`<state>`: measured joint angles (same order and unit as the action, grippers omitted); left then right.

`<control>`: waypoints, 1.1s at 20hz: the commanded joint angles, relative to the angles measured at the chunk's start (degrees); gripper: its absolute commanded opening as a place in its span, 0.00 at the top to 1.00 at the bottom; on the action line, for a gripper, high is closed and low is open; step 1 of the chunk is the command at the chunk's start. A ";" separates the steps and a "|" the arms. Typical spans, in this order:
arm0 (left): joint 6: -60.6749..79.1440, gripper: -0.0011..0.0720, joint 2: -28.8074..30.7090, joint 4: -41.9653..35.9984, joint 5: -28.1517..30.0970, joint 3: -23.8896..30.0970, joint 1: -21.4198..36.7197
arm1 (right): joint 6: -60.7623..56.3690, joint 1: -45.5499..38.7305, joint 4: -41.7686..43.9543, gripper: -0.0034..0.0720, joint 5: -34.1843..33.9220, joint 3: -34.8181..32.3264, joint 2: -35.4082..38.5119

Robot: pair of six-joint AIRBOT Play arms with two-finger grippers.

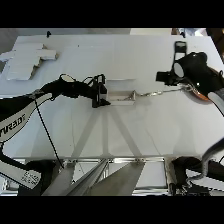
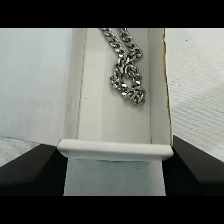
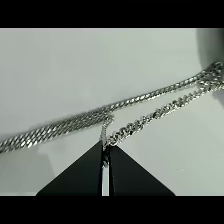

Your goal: Fold the box and place the chain.

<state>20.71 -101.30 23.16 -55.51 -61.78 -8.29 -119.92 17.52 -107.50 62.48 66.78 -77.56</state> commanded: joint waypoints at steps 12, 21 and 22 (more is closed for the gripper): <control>0.00 0.30 0.00 0.00 0.02 -0.02 -0.02 | 41.70 6.69 58.75 0.94 -15.50 0.13 0.46; 0.00 0.30 0.00 0.02 0.02 -0.02 -0.02 | 52.59 6.71 65.26 0.94 -13.77 0.11 -2.16; 0.00 0.30 0.00 0.00 0.02 -0.02 0.00 | 52.24 6.84 63.52 0.94 -12.24 0.11 -3.50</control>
<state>20.69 -101.30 23.16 -55.51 -61.78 -8.29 -69.06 24.18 -42.04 47.59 66.89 -78.94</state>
